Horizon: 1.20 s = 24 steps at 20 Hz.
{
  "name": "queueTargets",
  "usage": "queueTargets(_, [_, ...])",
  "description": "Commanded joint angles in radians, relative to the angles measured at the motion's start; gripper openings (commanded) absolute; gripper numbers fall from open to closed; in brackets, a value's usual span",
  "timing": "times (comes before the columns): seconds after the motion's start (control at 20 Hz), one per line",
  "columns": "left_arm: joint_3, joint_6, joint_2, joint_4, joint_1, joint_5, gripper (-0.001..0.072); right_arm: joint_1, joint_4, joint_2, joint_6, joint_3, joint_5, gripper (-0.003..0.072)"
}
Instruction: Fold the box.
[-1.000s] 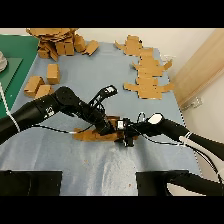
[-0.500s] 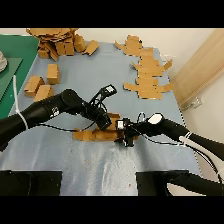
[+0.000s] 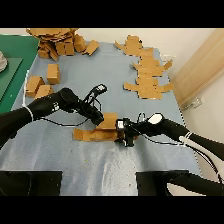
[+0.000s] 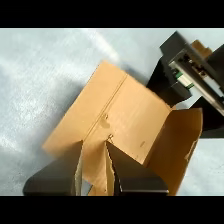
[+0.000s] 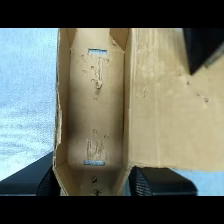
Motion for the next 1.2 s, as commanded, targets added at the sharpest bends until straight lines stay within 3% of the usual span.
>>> queueTargets(0.0, [0.0, 0.008, -0.027, -0.019, 0.028, -0.057, 0.0216, 0.001, 0.0, 0.0, 0.0, 0.0, 0.0, 0.0481])
queueTargets(0.4, [0.05, 0.023, -0.124, -0.078, 0.013, -0.091, 0.0216, 0.001, 0.0, 0.0, 0.0, 0.0, 0.0, 0.0481])
queueTargets(0.95, [0.078, -0.002, -0.128, -0.079, 0.052, -0.084, 0.0215, 0.001, 0.0, 0.0, 0.0, 0.0, 0.0, 0.0481])
queueTargets(1.1, [0.098, 0.092, -0.115, -0.082, 0.09, -0.174, 0.0211, 0.001, 0.0, 0.0, 0.0, 0.0, 0.0, 0.0481])
queueTargets(1.15, [0.099, 0.152, -0.093, -0.08, 0.101, -0.214, 0.0072, 0.001, 0.0, 0.0, 0.0, 0.0, 0.0, 0.0481])
